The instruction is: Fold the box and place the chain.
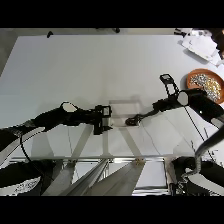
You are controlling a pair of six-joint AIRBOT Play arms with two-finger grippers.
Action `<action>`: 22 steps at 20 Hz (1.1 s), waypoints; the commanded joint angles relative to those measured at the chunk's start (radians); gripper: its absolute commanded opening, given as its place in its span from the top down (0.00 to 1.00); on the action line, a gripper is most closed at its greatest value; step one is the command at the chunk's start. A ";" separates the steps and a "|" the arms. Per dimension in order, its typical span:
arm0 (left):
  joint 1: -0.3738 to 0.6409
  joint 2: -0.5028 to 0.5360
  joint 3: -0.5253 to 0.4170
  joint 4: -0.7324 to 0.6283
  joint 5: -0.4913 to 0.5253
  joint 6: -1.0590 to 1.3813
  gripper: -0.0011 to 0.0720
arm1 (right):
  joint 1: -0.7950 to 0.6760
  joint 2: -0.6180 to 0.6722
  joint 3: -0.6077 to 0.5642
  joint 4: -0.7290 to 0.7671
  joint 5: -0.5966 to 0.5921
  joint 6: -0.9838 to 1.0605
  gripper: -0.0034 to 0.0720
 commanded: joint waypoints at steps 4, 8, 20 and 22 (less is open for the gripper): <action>0.000 0.001 0.000 0.000 0.000 0.000 0.55 | 0.032 0.247 0.002 0.011 0.013 -0.016 0.94; 0.000 0.001 0.000 0.000 -0.001 0.001 0.55 | 0.174 0.409 0.003 0.012 0.041 -0.033 0.94; 0.000 0.001 0.000 0.000 -0.002 0.000 0.55 | 0.558 0.435 0.198 -0.035 0.168 0.006 0.94; 0.000 0.001 0.000 0.000 -0.002 0.000 0.55 | 0.592 0.426 0.198 -0.035 0.153 0.006 0.94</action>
